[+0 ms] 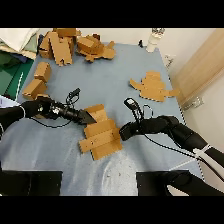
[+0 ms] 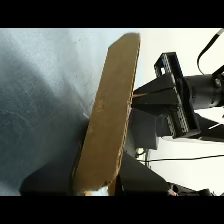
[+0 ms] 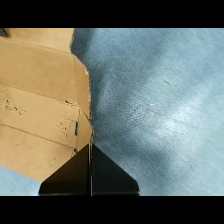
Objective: Fold the box.
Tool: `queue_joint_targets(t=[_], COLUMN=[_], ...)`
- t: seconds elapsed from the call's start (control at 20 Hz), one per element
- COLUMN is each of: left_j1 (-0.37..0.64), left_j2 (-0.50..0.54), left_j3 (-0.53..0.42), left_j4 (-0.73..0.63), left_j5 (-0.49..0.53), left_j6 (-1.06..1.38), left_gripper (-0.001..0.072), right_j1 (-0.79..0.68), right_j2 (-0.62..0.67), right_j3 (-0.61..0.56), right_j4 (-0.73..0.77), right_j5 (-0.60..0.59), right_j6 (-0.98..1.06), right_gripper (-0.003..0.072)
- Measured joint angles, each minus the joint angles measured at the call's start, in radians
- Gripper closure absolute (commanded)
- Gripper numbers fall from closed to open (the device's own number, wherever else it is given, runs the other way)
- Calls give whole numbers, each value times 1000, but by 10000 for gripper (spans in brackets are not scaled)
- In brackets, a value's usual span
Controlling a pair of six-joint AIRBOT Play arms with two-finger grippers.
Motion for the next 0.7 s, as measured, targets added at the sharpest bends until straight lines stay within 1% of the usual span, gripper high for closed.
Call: queue_joint_targets(t=[0.2, 0.55, 0.7], left_j1=[0, 0, 15], left_j2=[-15, -20, -20], left_j3=[0, 0, 0], left_j4=[-6, -27, -37], left_j5=[-7, 22, 27], left_j6=[16, 31, 32], left_gripper=[479, 479, 479], right_j1=[0, 0, 0], right_j2=[0, 0, 0], right_j3=[0, 0, 0], right_j4=[-3, -4, -4], right_j5=[1, 0, 0], right_j6=[0, 0, 0], right_gripper=[684, 684, 684])
